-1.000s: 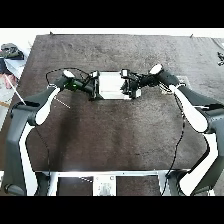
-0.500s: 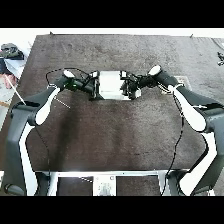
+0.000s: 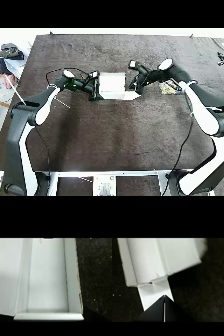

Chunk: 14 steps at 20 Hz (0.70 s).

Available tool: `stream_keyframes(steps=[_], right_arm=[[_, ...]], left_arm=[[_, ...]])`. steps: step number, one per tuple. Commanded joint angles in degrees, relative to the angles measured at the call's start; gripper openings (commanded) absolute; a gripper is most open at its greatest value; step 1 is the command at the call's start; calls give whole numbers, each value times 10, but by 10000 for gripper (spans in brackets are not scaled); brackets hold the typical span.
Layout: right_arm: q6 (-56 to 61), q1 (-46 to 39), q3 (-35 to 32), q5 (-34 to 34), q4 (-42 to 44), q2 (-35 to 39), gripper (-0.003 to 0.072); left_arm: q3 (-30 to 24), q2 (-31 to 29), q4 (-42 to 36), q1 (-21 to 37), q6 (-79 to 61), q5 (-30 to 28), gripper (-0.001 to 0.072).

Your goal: Fold the box and place the chain.

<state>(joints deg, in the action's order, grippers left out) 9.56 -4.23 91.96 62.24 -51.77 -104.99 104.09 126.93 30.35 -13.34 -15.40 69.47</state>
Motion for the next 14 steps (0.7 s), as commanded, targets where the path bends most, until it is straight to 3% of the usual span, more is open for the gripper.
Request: stream_keyframes(steps=[1,4,11,14], right_arm=[[191,-31,0,8,-10,36,-10],[351,-66,0,13,-10,44,-10],[459,-111,-43,24,-9,14,-9],[462,-104,-80,17,29,6,-9]], left_arm=[[1,0,0,0,0,0,134],[0,0,0,0,0,0,134],[0,0,0,0,0,0,134],[1,0,0,0,0,0,134]])
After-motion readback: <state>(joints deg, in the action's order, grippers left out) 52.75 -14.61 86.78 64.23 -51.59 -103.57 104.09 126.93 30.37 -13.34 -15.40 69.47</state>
